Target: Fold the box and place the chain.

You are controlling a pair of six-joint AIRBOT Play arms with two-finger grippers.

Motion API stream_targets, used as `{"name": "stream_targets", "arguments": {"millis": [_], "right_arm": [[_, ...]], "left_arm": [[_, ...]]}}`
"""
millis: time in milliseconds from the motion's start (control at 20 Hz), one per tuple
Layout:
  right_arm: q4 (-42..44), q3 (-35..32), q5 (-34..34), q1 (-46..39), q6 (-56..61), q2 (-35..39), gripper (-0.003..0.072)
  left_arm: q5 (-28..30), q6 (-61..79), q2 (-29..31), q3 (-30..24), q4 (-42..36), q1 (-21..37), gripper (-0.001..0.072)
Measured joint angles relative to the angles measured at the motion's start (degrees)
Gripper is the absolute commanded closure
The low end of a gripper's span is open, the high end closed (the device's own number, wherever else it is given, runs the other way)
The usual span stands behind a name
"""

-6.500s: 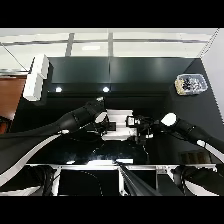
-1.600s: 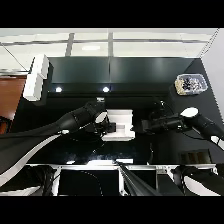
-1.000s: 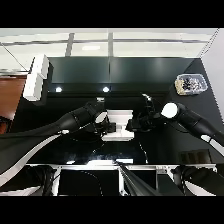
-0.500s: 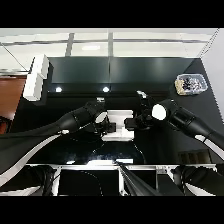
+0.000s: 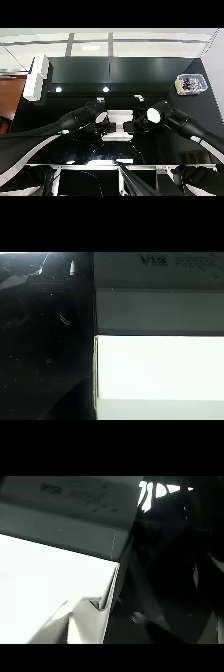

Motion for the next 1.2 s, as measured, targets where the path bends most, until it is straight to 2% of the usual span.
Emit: {"name": "stream_targets", "arguments": {"millis": [500, 550, 1050, 1150, 1200], "right_arm": [[-6.8, 4.9, 2.6, 3.4, 7.7, -6.3, 0.0321], [-7.3, 5.2, 3.3, 3.6, 8.4, -6.7, 0.0393], [-8.6, 5.9, 3.1, 5.4, 12.2, -8.6, 0.0399], [-8.6, 5.9, 3.0, 5.4, 12.4, -9.0, 0.0485], [-8.5, 5.9, 2.8, 5.5, 12.4, -9.2, 0.0576]], "left_arm": [[0.0, 0.0, 0.0, 0.0, 0.0, 0.0, 0.0680], [0.0, 0.0, 0.0, 0.0, 0.0, 0.0, 0.0680], [0.0, 0.0, 0.0, 0.0, 0.0, 0.0, 0.0680], [-0.1, 0.0, 0.0, 0.0, 0.0, 0.0, 0.0680], [-0.1, 0.0, 0.0, 0.0, 0.0, 0.0, 0.0680]]}}
